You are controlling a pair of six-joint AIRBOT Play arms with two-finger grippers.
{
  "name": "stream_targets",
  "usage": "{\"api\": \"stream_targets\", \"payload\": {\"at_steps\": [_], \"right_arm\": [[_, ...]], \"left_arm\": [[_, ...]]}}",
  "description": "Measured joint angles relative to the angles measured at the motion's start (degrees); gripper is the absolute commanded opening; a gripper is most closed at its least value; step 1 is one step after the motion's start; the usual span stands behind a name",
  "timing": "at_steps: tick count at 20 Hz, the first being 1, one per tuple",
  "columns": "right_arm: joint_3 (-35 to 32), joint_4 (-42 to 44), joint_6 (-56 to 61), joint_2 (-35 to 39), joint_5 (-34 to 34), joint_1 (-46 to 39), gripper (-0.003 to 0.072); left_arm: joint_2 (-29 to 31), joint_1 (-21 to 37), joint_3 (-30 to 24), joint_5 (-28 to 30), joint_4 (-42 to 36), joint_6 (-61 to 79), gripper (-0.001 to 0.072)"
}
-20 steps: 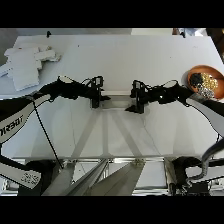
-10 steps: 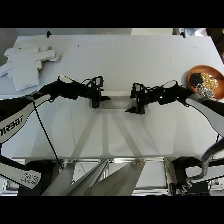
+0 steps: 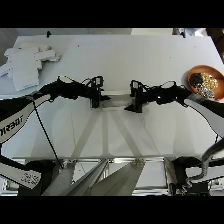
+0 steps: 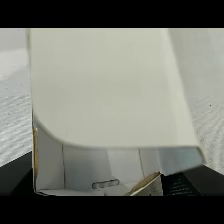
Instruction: Fold the box and place the chain.
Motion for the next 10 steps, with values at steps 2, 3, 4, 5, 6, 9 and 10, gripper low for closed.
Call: {"api": "stream_targets", "payload": {"at_steps": [2, 3, 4, 5, 6, 9, 10], "right_arm": [[0.00, -0.44, 0.46, 0.00, -0.63, 0.33, 0.0690], [0.00, -0.57, 0.59, 0.00, -0.83, 0.42, 0.0690], [0.00, -0.66, 0.70, 0.00, -0.94, 0.48, 0.0690], [0.00, -0.74, 0.74, 0.00, -1.07, 0.55, 0.0690], [0.00, -0.79, 0.81, 0.00, -1.09, 0.57, 0.0690], [0.00, -0.83, 0.68, 0.00, -1.07, 0.59, 0.0690], [0.00, -0.85, 0.66, 0.00, -1.07, 0.59, 0.0690]], "left_arm": [[0.00, 0.00, 0.00, 0.00, 0.02, 0.00, 0.0014], [0.00, 0.00, -0.02, -0.02, 0.02, 0.00, 0.0014], [0.00, 0.00, 0.00, -0.02, 0.02, 0.00, 0.0014], [0.00, 0.00, 0.00, -0.02, 0.02, 0.00, 0.0014], [0.00, 0.00, 0.00, -0.02, 0.02, 0.00, 0.0014], [0.00, 0.00, 0.00, -0.02, 0.02, 0.00, 0.0014], [0.00, 0.00, -0.02, -0.02, 0.02, 0.00, 0.0014]]}}
